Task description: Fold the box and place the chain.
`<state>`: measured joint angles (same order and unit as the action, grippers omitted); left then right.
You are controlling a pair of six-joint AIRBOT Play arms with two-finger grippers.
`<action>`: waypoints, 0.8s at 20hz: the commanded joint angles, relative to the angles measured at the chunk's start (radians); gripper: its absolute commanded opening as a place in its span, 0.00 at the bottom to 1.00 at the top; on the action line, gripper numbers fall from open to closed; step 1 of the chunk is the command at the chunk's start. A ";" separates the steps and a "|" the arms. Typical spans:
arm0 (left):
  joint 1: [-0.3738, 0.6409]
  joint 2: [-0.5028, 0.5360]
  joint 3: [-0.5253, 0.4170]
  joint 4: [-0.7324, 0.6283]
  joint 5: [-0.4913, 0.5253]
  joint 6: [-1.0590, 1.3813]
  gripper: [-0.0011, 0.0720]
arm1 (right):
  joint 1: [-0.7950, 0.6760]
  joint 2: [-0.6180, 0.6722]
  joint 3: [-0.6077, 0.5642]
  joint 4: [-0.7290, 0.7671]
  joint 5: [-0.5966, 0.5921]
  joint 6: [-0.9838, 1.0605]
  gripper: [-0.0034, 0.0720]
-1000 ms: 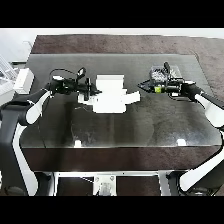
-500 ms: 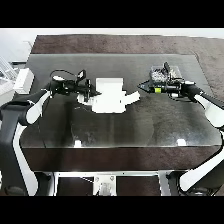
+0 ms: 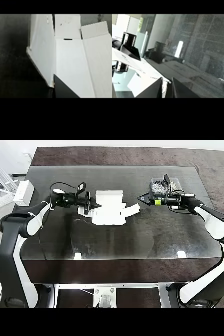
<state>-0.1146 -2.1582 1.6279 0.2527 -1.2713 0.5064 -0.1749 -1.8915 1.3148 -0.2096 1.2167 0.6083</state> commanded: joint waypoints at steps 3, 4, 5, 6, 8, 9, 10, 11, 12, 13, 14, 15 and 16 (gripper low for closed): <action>-0.001 -0.003 0.000 0.033 0.003 0.019 0.04 | 0.000 -0.001 0.000 0.000 0.000 -0.016 0.24; -0.001 -0.003 0.000 0.032 0.001 0.019 0.04 | 0.000 -0.001 0.000 0.000 0.000 -0.019 0.24; -0.001 -0.003 -0.001 0.032 0.000 0.019 0.04 | 0.000 -0.001 0.000 0.000 0.000 -0.019 0.24; -0.001 -0.003 0.000 0.032 -0.001 0.019 0.04 | 0.000 -0.001 0.000 0.000 0.000 -0.019 0.24; -0.001 -0.003 0.000 0.032 -0.003 0.019 0.04 | 0.000 -0.001 0.000 0.000 0.000 -0.019 0.24; -0.001 -0.003 0.000 0.032 -0.003 0.019 0.04 | 0.000 -0.001 0.000 0.000 0.000 -0.019 0.24; -0.001 -0.003 0.000 0.032 -0.003 0.018 0.04 | 0.000 -0.001 0.000 0.000 0.000 -0.019 0.24; -0.001 -0.003 0.000 0.032 -0.002 0.018 0.04 | 0.000 -0.001 0.000 0.000 0.000 -0.019 0.24; -0.001 -0.003 0.000 0.032 -0.002 0.018 0.04 | 0.000 -0.001 0.000 0.000 0.000 -0.019 0.24; -0.001 -0.003 0.000 0.032 -0.003 0.018 0.04 | -0.001 -0.001 0.000 0.000 0.000 -0.027 0.24; -0.001 -0.003 0.000 0.032 -0.003 0.018 0.04 | -0.002 -0.001 0.000 0.000 0.000 -0.039 0.22; -0.001 -0.003 0.000 0.032 -0.003 0.018 0.04 | -0.004 -0.001 0.001 0.002 0.000 -0.042 0.15; -0.001 -0.003 0.000 0.032 -0.003 0.018 0.04 | -0.010 0.000 0.001 0.018 0.003 -0.043 0.14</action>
